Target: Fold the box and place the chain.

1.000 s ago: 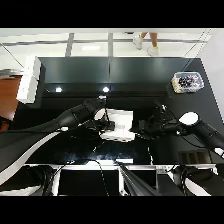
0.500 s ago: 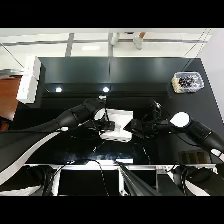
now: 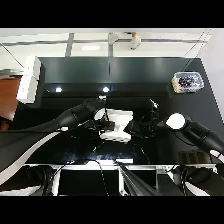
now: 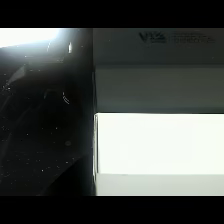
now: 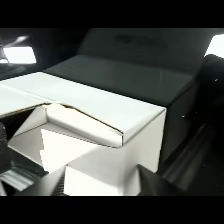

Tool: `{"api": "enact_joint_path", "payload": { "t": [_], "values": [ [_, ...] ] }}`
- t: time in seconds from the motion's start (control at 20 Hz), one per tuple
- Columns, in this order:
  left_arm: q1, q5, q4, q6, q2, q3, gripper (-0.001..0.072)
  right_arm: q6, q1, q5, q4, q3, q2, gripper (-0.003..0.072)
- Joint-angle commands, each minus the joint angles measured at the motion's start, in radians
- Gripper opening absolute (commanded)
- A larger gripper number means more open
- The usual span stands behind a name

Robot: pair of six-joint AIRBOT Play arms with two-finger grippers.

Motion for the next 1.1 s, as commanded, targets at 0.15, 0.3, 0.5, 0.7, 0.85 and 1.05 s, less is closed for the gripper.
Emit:
{"api": "enact_joint_path", "payload": {
  "t": [0.15,0.3,0.5,0.7,0.85,1.05],
  "values": [
    [0.000,0.009,0.002,0.000,0.000,0.000,0.0033,0.228,0.080,-0.006,-0.278,0.075,-0.003,0.0454],
    [0.000,0.009,0.001,0.000,0.000,0.000,0.0033,0.270,0.089,0.026,-0.309,0.082,-0.013,0.0415],
    [0.000,0.009,0.001,0.000,0.000,0.000,0.0033,0.285,0.089,0.034,-0.312,0.082,-0.042,0.0415],
    [0.000,0.009,0.001,0.000,0.000,0.000,0.0033,0.300,0.104,0.030,-0.328,0.092,-0.069,0.0409],
    [0.000,0.010,0.001,0.000,0.000,0.000,0.0033,0.356,0.146,0.044,-0.397,0.138,-0.101,0.0408],
    [-0.001,0.009,0.001,0.000,0.000,0.000,0.0033,0.412,0.208,0.111,-0.461,0.222,-0.184,0.0408]
  ]
}}
